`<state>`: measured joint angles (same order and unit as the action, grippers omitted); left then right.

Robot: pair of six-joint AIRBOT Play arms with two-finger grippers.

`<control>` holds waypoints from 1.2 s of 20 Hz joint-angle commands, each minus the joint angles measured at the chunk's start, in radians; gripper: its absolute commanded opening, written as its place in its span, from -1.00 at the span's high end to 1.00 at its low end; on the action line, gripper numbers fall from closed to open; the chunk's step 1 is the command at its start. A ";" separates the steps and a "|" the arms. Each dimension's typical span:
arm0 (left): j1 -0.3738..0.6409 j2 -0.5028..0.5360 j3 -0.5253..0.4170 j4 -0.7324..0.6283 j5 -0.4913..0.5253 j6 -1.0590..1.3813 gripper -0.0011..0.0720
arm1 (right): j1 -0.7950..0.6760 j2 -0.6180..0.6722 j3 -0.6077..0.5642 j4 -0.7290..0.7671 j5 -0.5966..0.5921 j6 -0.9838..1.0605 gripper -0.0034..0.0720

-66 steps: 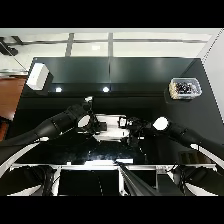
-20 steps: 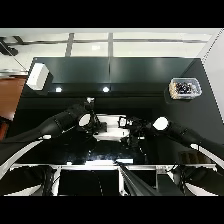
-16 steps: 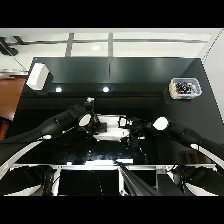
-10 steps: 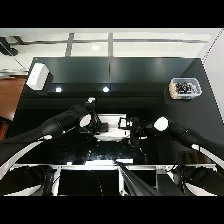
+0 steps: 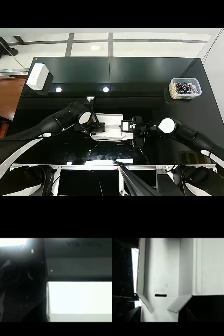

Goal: Fold the box and place the chain.

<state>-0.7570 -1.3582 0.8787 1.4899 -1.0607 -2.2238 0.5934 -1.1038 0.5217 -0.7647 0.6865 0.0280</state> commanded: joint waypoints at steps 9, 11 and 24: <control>0.001 -0.021 -0.011 0.009 0.008 0.002 0.90 | 0.036 -0.031 0.000 0.055 -0.017 0.006 -0.43; 0.001 -0.021 -0.011 0.009 0.008 0.002 0.90 | 0.051 -0.034 0.000 0.056 -0.021 0.007 0.01; 0.001 -0.021 -0.011 -0.008 0.008 0.003 0.90 | 0.107 -0.076 0.000 0.191 -0.138 0.033 0.46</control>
<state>-0.7563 -1.3785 0.8680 1.4853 -1.0542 -2.2211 0.6899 -1.1660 0.5217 -0.6125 0.5701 0.0597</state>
